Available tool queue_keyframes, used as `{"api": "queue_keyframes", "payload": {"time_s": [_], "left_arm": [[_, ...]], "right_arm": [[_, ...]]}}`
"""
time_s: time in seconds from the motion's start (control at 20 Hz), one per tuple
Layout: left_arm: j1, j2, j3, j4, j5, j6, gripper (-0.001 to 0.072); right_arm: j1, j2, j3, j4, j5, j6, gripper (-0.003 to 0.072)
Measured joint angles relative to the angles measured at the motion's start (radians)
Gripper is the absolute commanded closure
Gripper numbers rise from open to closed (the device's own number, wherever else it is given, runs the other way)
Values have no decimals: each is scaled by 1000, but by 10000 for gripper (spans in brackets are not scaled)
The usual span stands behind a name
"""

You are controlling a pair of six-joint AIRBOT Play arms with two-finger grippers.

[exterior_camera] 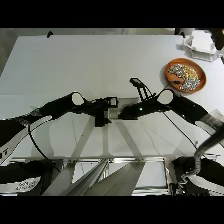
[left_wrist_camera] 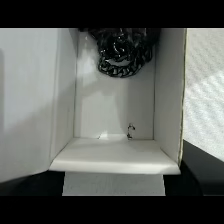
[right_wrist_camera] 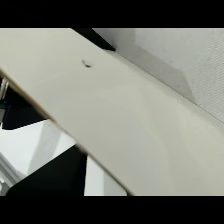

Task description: Fold the box and place the chain.

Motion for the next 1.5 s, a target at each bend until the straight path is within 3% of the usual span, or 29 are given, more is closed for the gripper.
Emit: {"api": "queue_keyframes", "payload": {"time_s": [0.2, 0.4, 0.65, 0.8, 1.05, 1.5], "left_arm": [[0, 0, 0, 0, 0, 0, 437], [0, 0, 0, 0, 0, 0, 437], [0, 0, 0, 0, 0, 0, 437], [0, 0, 0, 0, 0, 0, 437], [0, 0, 0, 0, 0, 0, 437], [0, 0, 0, 0, 0, 0, 437]], "right_arm": [[3, 14, 0, 3, 0, 2, 408], [-57, 122, 0, 2, 50, 3, 384], [-296, 275, 0, -46, 143, 18, 388], [-444, 291, 0, -226, 150, 115, 387], [-573, 168, 0, -452, 8, 248, 388], [-587, -48, 1, -515, -337, 346, 388]]}}
